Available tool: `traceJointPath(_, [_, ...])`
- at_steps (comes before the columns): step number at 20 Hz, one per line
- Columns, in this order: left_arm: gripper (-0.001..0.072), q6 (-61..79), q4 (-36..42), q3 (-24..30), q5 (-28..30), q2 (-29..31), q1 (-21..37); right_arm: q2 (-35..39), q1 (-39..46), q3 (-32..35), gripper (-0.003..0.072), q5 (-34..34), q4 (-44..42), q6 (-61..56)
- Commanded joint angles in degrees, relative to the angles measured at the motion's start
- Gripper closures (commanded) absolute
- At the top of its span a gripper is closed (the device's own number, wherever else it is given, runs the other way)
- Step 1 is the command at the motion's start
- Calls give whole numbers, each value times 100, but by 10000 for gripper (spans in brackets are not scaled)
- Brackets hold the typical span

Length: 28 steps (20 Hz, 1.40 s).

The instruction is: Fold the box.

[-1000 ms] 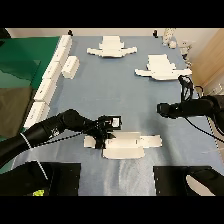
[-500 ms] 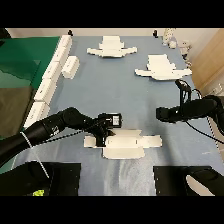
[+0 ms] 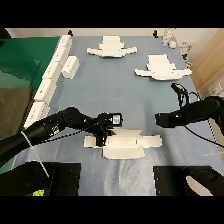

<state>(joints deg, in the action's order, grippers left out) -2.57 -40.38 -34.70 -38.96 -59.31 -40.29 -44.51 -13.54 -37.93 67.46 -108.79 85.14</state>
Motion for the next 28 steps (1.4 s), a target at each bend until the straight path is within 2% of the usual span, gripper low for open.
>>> traceJointPath(1, [691, 0, 11, -4, -11, 4, -4, 573, -658, 44, 685, 1095, -136, -131])
traceJointPath(4, [691, 0, 11, -4, -7, 4, -4, 1316, -2151, 315, 685, 1119, -125, -365])
traceJointPath(7, [691, 0, 11, -4, -11, 4, -4, 1635, -3904, 704, 683, 369, 201, -444])
traceJointPath(8, [691, 0, 11, -4, -11, 4, -4, 1589, -4441, 800, 616, 105, 302, -435])
traceJointPath(10, [691, 0, 11, -4, -7, 4, -4, 1285, -5320, 874, 248, -378, 848, -271])
traceJointPath(11, [691, 0, 11, -4, -2, 4, -2, 1058, -5676, 872, 118, -535, 1434, -225])
traceJointPath(13, [691, 0, 11, -4, -7, 4, -4, 546, -6120, 872, -3, -706, 2426, -101])
traceJointPath(17, [691, 0, 11, -4, -2, 4, -4, -389, -6402, 872, -14, -1189, 3257, -118])
traceJointPath(20, [691, 0, 9, -4, -13, 4, -4, -793, -6398, 872, -14, -1268, 3805, -566])
traceJointPath(25, [691, 0, 11, -4, -11, 4, -4, -859, -6398, 855, -13, -1163, 4876, -2308])
traceJointPath(28, [691, -2, 11, -4, -11, 4, -4, -680, -6439, 719, -13, -946, 4811, -2935])
